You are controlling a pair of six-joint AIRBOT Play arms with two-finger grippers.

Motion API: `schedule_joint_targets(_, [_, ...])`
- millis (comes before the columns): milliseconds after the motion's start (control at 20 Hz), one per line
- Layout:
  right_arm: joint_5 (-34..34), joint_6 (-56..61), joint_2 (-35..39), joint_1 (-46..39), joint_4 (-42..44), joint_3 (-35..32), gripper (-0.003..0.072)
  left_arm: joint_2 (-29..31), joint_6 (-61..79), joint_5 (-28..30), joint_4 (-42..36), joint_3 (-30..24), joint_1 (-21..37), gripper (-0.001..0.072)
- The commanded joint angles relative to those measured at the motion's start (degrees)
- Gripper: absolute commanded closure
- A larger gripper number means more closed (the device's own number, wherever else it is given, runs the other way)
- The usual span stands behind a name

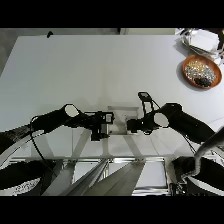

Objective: Fold the box and place the chain.

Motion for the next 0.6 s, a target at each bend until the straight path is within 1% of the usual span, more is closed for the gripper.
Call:
schedule_joint_targets(0, [0.81,7.15,-0.09,2.25,-6.29,1.14,0.028,0.02,0.0,0.02,0.0,-0.04,0.0,0.0454])
schedule_joint_targets(100, [1.31,8.46,-0.09,3.06,-7.93,2.08,0.0282,0.02,0.0,0.04,0.0,-0.04,0.0,0.0453])
schedule_joint_targets(200, [3.21,9.84,-1.01,4.22,-9.68,2.67,0.0284,0.02,0.0,0.02,0.0,-0.04,0.0,0.0453])
schedule_joint_targets(450, [3.72,10.14,-8.26,7.17,-10.64,5.42,0.0284,0.02,0.0,0.04,0.0,-0.04,0.0,0.0454])
schedule_joint_targets(550, [3.72,10.16,-9.84,7.41,-10.69,5.73,0.0284,0.02,0.0,0.02,0.0,-0.04,0.0,0.0453])
